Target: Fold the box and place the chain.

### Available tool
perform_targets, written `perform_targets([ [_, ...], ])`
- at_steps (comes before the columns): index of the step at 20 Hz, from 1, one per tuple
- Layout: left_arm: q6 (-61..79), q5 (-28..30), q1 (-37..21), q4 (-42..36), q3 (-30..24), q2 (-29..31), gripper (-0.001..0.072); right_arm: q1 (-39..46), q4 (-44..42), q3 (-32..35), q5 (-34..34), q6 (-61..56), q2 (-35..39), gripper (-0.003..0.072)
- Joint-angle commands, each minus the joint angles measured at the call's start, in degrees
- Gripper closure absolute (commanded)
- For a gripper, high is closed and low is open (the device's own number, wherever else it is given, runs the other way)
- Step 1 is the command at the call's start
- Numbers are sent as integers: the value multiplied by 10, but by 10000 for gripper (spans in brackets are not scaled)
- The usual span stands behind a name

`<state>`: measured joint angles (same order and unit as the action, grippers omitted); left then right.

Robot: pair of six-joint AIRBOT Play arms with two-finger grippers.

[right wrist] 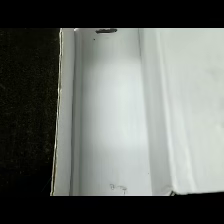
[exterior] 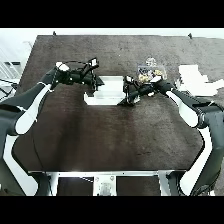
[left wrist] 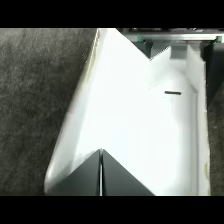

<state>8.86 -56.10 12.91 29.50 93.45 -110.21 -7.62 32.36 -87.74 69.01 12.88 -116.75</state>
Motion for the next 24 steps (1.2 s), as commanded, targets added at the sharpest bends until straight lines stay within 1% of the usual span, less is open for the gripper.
perform_targets([
  [1, 2, 16, 0, -2, 0, -17, 691, 0, 0, 0, 0, 0, 0, 155],
  [6, 1, 14, 0, -2, -1, -24, 691, 0, 0, 0, 0, 0, 0, 155],
  [11, -4, -1, 5, 3, -1, -25, 691, 0, 0, 0, 0, 0, 0, 155],
  [17, -10, 1, 11, 27, 0, -33, 691, 0, 0, 0, 0, 0, 0, 155],
  [24, -13, 1, 11, 27, 0, -30, 691, 0, 0, 0, 0, 0, 0, 155],
])
